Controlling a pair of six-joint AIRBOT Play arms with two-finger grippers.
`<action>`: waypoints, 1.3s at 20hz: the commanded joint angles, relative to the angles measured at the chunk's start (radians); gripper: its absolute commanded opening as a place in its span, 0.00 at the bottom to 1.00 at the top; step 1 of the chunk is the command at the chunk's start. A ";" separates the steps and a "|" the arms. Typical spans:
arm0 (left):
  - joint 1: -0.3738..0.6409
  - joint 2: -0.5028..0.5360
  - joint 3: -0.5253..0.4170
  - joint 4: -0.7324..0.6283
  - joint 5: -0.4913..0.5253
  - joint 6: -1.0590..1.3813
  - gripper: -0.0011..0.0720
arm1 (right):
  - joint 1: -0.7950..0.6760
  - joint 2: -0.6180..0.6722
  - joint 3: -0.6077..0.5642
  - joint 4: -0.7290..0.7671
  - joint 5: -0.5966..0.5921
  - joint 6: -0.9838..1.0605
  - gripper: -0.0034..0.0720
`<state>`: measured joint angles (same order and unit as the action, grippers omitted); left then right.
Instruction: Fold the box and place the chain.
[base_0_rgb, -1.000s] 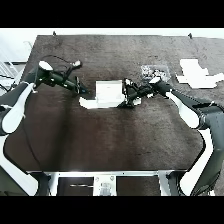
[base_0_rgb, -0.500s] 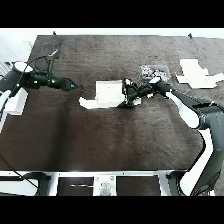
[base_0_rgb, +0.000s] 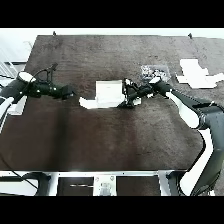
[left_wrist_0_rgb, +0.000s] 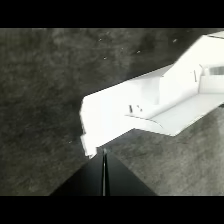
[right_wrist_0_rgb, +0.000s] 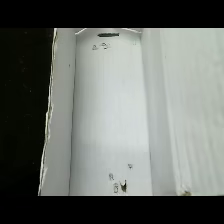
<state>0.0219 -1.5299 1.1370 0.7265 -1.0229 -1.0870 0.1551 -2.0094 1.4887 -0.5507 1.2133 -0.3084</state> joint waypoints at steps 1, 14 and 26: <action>0.000 -0.046 -0.006 0.004 -0.001 -0.018 0.03 | 0.000 0.000 0.000 0.000 0.000 0.000 0.82; -0.091 -0.189 -0.005 -0.088 0.056 -0.012 0.03 | 0.000 0.000 0.000 0.000 0.000 0.000 0.82; -0.117 -0.192 0.072 -0.206 -0.002 0.060 0.35 | 0.000 0.000 0.000 0.000 0.000 0.000 0.82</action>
<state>-0.0933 -1.7226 1.1862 0.5434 -0.9936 -1.0424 0.1551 -2.0094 1.4887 -0.5503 1.2129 -0.3084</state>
